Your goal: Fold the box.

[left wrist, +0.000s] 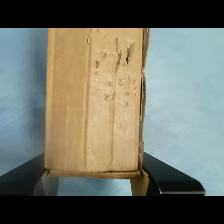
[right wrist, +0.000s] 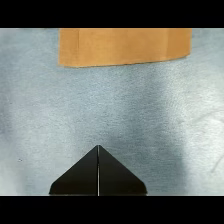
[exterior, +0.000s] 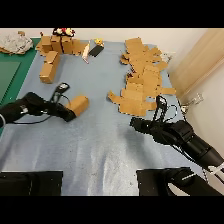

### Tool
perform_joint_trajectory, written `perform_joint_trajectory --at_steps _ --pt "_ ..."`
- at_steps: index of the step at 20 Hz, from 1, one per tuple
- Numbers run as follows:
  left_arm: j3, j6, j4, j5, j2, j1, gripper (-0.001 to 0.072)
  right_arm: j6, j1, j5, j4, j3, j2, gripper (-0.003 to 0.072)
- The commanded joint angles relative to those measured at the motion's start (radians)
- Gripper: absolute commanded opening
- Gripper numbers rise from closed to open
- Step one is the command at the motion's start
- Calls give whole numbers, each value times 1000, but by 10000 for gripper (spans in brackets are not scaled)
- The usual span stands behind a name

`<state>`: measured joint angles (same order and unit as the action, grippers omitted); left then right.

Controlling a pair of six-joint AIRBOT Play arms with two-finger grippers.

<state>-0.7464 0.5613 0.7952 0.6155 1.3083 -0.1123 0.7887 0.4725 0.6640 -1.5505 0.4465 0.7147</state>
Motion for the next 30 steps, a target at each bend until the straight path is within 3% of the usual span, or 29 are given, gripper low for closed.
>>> perform_joint_trajectory --at_steps 1,5,9,18,27,28,29,30 --pt "-3 37 -13 -3 -42 148 517 -11 0 0 14 1 -1 3" --pt "-3 31 4 -119 -132 195 518 -11 0 0 14 1 -1 4" --pt "-3 37 102 -262 -135 196 519 -11 0 0 14 1 -1 4" --pt "-45 104 119 -266 23 378 518 -11 0 -1 6 1 -1 4" --pt "-146 120 118 -246 155 363 521 -11 0 -5 6 1 -1 4" --pt "-148 115 119 -246 155 361 530 -11 0 -5 6 1 -1 4" --pt "-148 115 119 -242 155 358 699 -11 0 -5 6 1 -1 5" --pt "-148 116 119 -237 155 357 697 -11 0 -5 6 1 -1 4"
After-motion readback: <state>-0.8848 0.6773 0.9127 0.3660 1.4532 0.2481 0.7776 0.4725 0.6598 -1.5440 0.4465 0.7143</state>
